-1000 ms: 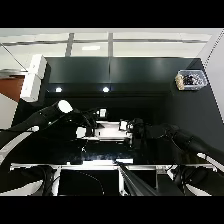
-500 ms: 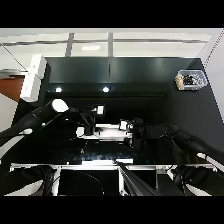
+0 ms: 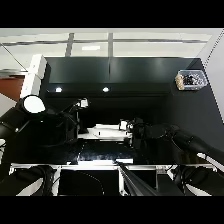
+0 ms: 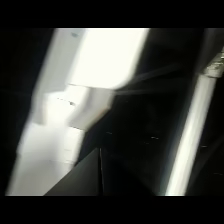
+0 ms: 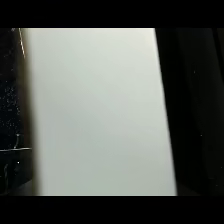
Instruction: Fold the box and place the chain.
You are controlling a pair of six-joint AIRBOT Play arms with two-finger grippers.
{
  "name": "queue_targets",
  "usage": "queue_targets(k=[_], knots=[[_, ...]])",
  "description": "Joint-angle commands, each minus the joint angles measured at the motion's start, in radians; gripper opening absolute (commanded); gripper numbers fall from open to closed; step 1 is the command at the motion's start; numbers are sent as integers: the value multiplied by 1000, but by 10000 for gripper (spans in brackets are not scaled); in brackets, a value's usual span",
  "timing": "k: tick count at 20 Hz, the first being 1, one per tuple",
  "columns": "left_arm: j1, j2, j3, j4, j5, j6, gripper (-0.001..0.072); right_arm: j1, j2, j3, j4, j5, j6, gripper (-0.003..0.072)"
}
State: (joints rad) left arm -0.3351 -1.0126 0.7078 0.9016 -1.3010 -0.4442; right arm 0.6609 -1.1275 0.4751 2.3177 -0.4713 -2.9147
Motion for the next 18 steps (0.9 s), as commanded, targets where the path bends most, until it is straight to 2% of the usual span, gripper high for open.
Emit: queue_targets(k=[1,3,5,7,10,11,13,18], knots=[[-7,23,-43,-160,-126,-117,29,0,0,0,0,0,1,467],[-48,23,-88,-290,9,-108,29,0,0,0,0,0,1,467],[-90,23,-114,-371,216,-98,29,0,0,0,0,0,1,467],[-127,21,-118,-387,440,-98,29,0,0,0,0,0,1,467],[-171,0,-118,-378,726,-98,30,0,0,0,0,0,1,467],[-176,-19,-118,-377,777,-97,30,0,0,0,0,0,1,467],[-178,-66,-118,-363,818,-98,30,0,0,0,0,0,1,467],[-178,-175,-118,-359,771,-98,30,0,0,0,0,0,1,467]])
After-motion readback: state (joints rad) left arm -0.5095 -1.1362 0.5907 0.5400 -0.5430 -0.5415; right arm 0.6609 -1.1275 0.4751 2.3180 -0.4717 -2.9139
